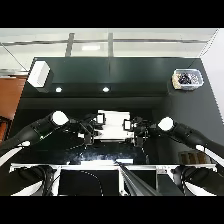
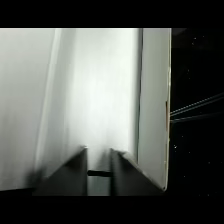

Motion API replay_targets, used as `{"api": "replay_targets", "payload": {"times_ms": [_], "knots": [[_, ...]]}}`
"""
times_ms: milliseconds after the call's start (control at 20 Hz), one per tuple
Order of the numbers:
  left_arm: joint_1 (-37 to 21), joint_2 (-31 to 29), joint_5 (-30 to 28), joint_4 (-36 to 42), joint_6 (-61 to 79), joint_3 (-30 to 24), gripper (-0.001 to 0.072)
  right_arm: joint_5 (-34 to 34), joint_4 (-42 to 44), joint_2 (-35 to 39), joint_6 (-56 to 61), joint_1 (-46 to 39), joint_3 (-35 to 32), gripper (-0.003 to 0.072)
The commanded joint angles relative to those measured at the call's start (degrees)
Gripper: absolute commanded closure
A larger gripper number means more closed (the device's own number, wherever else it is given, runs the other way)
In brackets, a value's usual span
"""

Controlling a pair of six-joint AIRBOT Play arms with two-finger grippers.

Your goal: Fold the box and place the chain.

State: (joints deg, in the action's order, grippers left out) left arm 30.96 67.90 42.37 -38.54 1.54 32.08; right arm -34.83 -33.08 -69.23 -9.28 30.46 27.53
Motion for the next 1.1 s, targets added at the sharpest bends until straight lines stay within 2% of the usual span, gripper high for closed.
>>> {"api": "replay_targets", "payload": {"times_ms": [0,100,250,400,650,750,850,950,1050], "knots": [[0.0,-0.7,0.0,-0.2,-0.3,0.1,0.0680,0.0,0.0,0.0,0.0,0.0,0.0,0.0513],[-0.5,-2.2,0.2,-0.8,-1.1,0.1,0.0681,0.0,0.0,0.0,0.0,0.0,0.0,0.0513],[-4.5,-5.2,0.8,-9.2,-12.9,0.1,0.0680,0.0,0.0,0.0,0.0,0.0,0.0,0.0513],[-10.8,-8.6,5.3,-12.4,-21.7,0.1,0.0681,0.0,0.0,0.0,0.0,0.0,0.0,0.0513],[-23.8,-14.7,8.1,-16.7,-50.6,0.0,0.0681,0.0,0.0,0.0,0.0,0.0,0.0,0.0513],[-29.1,-13.7,11.1,-18.7,-67.1,-0.2,0.0681,0.0,0.0,0.0,0.0,0.0,0.0,0.0513],[-33.9,-11.2,16.9,-19.3,-83.0,-0.8,0.0680,0.0,0.0,0.0,0.0,0.0,0.0,0.0513],[-36.5,-7.5,22.8,-18.4,-83.6,-1.9,0.0680,0.0,0.0,0.0,0.0,0.0,0.0,0.0513],[-36.0,-2.2,27.0,-16.0,-80.1,-3.2,0.0681,0.0,0.0,0.0,0.0,0.0,0.0,0.0513]]}}
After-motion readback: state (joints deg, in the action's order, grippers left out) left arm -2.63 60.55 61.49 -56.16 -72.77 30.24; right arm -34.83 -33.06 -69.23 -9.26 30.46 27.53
